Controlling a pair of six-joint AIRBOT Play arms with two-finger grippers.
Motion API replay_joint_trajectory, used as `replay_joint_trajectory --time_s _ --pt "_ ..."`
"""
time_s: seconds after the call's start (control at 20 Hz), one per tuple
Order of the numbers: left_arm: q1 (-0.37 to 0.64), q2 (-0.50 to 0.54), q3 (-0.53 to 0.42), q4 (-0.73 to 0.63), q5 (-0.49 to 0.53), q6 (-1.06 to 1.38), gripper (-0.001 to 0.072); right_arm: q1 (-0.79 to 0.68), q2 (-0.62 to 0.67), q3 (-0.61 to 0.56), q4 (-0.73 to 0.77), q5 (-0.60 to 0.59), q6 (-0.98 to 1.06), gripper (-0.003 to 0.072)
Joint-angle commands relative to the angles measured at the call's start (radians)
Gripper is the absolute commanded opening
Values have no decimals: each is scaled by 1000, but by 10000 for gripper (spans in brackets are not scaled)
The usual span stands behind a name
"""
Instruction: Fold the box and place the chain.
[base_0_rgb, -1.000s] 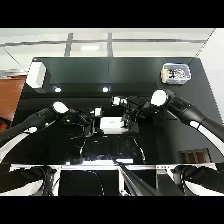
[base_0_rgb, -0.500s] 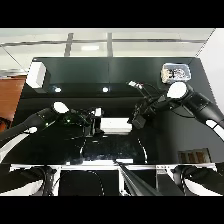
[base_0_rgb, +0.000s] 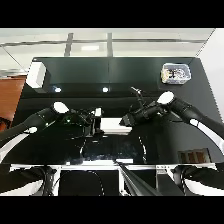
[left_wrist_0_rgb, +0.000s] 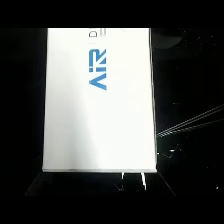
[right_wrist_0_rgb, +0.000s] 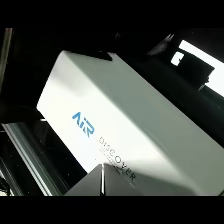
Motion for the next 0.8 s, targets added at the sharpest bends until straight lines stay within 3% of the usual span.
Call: replay_joint_trajectory --time_s 0.0,0.15,0.35,0.4,0.45,0.5,0.65,0.75 --pt "1 0 1 0 0 -1 289 3 -40 -4 -45 5 19 11" --pt "1 0 1 0 -8 -2 289 2 -37 -2 -45 20 19 11" --pt "5 4 6 5 -8 -2 292 -62 31 61 -61 223 12 11" --pt "10 16 6 6 -8 -2 332 -101 64 74 -73 272 13 11" --pt "16 33 6 6 -8 -17 579 -152 105 77 -93 309 15 11" --pt "19 55 6 11 6 -54 712 -209 146 77 -124 335 24 11" --pt "43 151 30 198 -70 -261 712 -371 238 77 -247 381 50 11" --pt "58 216 62 257 -193 -379 711 -469 265 77 -313 384 66 11"
